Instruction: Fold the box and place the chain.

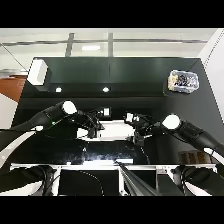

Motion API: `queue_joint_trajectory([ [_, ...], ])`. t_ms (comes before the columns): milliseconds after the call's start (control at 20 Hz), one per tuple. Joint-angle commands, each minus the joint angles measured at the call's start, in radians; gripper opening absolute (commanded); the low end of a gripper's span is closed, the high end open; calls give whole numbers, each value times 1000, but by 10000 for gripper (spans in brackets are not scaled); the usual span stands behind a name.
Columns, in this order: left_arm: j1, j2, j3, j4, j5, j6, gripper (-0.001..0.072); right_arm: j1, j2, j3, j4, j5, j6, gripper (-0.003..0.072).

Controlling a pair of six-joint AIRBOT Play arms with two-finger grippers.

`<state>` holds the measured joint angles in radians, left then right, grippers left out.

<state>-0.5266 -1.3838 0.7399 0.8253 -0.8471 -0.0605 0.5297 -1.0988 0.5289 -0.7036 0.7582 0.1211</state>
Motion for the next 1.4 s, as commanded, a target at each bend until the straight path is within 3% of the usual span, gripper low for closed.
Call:
queue_joint_trajectory([
  [0, -1, -1, 0, -4, 0, 0, 23, 1, -29, 0, -4, 5, -38, 698],
  [350, -1, -1, 1, -3, 1, 1, 24, 10, -51, 0, -5, 24, -57, 697],
  [750, -1, 0, 5, 5, 6, 1, 22, 52, -60, 0, -7, -49, -87, 696],
  [1300, -4, 0, 9, 4, 9, 1, 23, 52, -60, -1, -3, -60, -87, 695],
  [1350, -4, 0, 9, 4, 9, 1, 23, 52, -60, -1, -3, -64, -87, 614],
])
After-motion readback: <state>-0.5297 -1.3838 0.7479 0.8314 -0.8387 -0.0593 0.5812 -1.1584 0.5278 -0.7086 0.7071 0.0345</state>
